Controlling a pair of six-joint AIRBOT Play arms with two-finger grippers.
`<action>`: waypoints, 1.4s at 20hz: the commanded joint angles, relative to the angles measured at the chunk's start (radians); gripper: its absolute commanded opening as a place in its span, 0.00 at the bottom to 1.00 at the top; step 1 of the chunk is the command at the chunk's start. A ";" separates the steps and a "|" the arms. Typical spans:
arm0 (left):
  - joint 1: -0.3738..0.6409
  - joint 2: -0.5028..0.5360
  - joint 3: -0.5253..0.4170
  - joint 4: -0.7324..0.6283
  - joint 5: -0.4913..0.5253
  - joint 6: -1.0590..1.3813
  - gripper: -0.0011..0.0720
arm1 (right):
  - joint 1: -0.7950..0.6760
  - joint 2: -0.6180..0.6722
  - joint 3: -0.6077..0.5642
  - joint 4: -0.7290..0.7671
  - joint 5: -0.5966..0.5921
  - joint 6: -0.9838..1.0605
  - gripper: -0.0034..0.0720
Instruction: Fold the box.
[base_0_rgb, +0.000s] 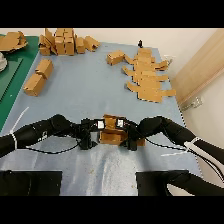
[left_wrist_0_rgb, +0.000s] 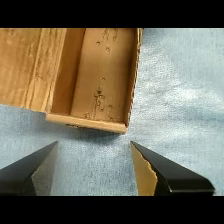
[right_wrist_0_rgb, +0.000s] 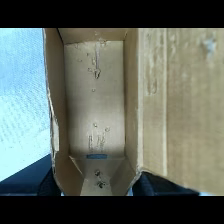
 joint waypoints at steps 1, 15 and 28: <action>-0.002 -0.009 0.000 -0.010 0.001 0.013 0.97 | 0.001 -0.001 0.000 -0.002 -0.047 0.000 0.74; -0.044 -0.090 0.057 -0.090 -0.029 0.073 0.97 | 0.002 -0.001 0.000 0.000 -0.071 0.000 0.74; -0.046 -0.106 0.058 -0.092 -0.063 0.051 0.97 | 0.002 -0.001 0.000 0.000 -0.071 0.000 0.74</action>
